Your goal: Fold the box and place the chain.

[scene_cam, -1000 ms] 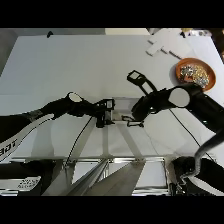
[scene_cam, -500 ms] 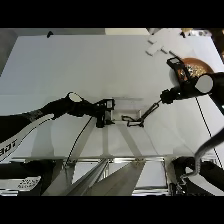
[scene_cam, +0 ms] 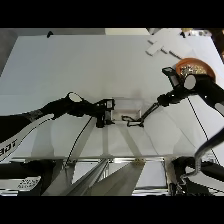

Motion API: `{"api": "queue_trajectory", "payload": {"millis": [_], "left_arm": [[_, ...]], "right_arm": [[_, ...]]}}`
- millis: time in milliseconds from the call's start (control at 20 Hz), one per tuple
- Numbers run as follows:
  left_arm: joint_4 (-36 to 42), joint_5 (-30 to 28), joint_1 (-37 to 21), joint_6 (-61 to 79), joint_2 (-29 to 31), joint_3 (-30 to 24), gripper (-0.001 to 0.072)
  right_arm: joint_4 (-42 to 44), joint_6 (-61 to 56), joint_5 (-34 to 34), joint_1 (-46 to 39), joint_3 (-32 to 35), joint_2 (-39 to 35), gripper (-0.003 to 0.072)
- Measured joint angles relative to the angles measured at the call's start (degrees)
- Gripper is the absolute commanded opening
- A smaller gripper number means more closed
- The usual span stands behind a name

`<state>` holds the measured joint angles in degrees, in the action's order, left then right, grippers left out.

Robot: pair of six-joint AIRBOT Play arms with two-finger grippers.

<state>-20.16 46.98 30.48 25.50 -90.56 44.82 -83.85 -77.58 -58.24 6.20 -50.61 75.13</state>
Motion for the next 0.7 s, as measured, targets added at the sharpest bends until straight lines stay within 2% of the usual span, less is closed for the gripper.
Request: {"api": "queue_trajectory", "payload": {"millis": [100, 200, 650, 700], "left_arm": [[0.0, 0.0, 0.0, 0.0, 0.0, 0.0, 0.0033], [0.0, 0.0, 0.0, 0.0, 0.0, 0.0, 0.0033], [0.0, 0.0, 0.0, 0.0, 0.0, 0.0, 0.0033], [0.0, 0.0, 0.0, 0.0, 0.0, 0.0, 0.0033]], "right_arm": [[0.0, 0.3, 0.4, 0.9, 0.0, 1.4, 0.0284], [0.0, 0.7, 0.7, 1.9, 0.0, 2.8, 0.0229], [-2.4, 1.3, 3.0, 3.4, 0.0, 5.0, 0.0217], [-2.6, 1.3, 3.2, 3.4, 0.0, 5.0, 0.0165]]}}
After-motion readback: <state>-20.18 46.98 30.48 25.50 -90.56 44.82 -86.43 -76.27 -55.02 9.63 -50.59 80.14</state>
